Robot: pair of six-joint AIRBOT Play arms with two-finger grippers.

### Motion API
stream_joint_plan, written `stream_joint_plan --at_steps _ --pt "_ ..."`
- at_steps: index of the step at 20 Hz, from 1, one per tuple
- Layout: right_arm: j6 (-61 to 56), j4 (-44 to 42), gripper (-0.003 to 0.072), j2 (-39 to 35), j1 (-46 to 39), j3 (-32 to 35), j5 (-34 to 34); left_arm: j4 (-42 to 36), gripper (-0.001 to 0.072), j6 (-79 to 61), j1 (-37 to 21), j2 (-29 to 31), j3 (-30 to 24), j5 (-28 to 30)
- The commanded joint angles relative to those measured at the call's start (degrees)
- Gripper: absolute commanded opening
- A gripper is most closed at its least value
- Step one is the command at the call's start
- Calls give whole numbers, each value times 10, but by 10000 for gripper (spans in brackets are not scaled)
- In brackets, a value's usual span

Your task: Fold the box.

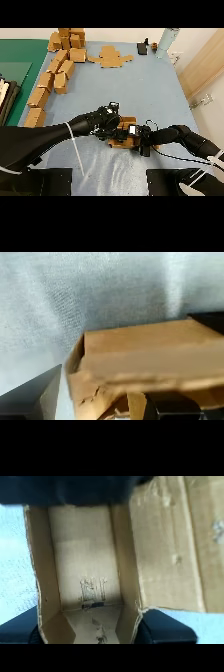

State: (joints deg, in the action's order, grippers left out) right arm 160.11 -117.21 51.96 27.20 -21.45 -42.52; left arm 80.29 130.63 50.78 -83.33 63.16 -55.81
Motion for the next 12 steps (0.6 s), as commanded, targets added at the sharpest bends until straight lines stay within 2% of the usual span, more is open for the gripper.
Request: stream_joint_plan --at_steps 1,2,3,4,12 --pt "0 0 558 0 0 0 0 7 560 10 0 -28 19 -24" --pt "0 0 558 0 0 0 0 7 544 16 0 -32 19 -30" --pt "0 0 558 0 1 0 0 7 299 23 0 -35 19 -34" --pt "0 0 558 0 1 0 0 5 87 23 0 -35 19 -31" --pt "0 0 558 0 0 0 0 -8 82 20 0 -35 27 -34"
